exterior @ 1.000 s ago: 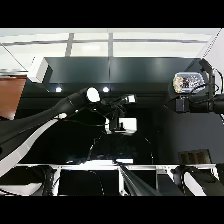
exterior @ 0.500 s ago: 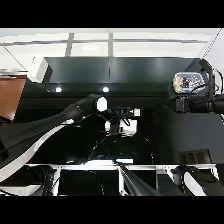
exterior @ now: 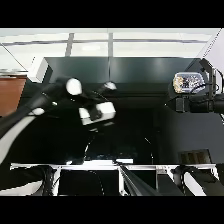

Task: Fold the box and place the chain.

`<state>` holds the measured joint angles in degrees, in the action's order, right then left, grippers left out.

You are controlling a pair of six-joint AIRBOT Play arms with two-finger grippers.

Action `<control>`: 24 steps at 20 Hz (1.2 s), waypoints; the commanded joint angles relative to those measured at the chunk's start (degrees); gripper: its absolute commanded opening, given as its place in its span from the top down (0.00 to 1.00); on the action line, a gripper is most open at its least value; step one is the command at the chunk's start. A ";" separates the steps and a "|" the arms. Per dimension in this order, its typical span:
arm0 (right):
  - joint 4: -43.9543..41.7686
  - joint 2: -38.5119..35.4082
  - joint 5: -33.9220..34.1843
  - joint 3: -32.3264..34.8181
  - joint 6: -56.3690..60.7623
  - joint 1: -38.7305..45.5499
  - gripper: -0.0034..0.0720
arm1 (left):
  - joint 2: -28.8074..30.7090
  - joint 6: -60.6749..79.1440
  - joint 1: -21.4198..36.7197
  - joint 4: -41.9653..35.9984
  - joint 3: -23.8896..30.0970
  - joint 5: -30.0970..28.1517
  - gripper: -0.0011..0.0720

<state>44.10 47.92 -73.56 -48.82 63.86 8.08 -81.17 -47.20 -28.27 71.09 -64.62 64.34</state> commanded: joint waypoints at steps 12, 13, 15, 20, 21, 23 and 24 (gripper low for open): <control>2.75 -0.04 2.03 -0.04 0.24 0.00 0.93 | 1.44 -20.92 55.69 10.84 -2.10 1.09 0.65; 2.71 -0.04 2.01 -0.04 0.52 0.00 0.93 | 0.94 -20.46 55.89 10.71 -2.93 -1.22 0.65; 2.71 -0.04 1.90 -0.02 1.90 0.00 0.93 | -2.12 -18.34 55.65 8.57 -5.99 -3.30 0.65; 2.71 -0.02 2.40 -0.02 2.49 0.00 0.93 | -12.35 -13.79 53.57 8.74 -15.50 -4.33 0.65; 2.73 -0.02 2.45 -0.02 3.26 0.00 0.93 | -13.57 -14.75 53.00 10.54 -16.22 -5.70 0.65; 2.73 -0.02 2.47 -0.02 4.46 0.00 0.93 | -15.39 -14.91 51.98 10.64 -16.50 -9.53 0.65; 2.86 -0.02 2.75 -0.02 4.81 0.00 0.93 | -15.93 -14.93 51.39 10.69 -16.50 -11.30 0.65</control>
<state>46.83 47.92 -71.20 -48.82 67.22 8.08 -94.26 -62.65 24.34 80.88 -79.55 58.15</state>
